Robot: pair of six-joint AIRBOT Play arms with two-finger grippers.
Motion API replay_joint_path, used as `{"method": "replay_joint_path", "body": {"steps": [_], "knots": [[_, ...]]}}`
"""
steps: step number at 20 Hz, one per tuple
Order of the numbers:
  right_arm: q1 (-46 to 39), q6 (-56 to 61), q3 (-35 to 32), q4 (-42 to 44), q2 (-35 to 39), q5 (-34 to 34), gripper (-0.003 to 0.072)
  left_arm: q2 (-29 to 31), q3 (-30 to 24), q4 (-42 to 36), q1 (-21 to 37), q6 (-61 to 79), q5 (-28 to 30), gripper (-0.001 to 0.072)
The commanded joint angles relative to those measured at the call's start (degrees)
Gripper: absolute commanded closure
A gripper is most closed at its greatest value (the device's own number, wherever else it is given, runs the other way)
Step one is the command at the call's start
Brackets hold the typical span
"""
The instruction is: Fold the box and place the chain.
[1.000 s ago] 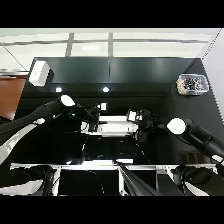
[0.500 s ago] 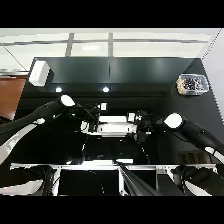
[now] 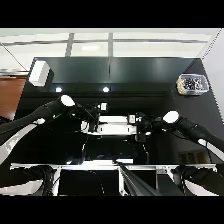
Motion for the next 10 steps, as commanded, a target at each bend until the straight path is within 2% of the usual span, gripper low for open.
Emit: {"method": "replay_joint_path", "body": {"steps": [1, 10], "knots": [[-0.09, -1.20, 0.02, 0.57, -1.55, 0.07, -0.0018, 0.02, -0.02, 0.00, -0.02, -0.02, 0.07, 0.0682], [-0.07, -0.39, 0.02, 0.72, -1.60, -1.25, -0.0018, 0.02, -0.02, 0.00, -0.02, -0.02, 0.07, 0.0682]]}}
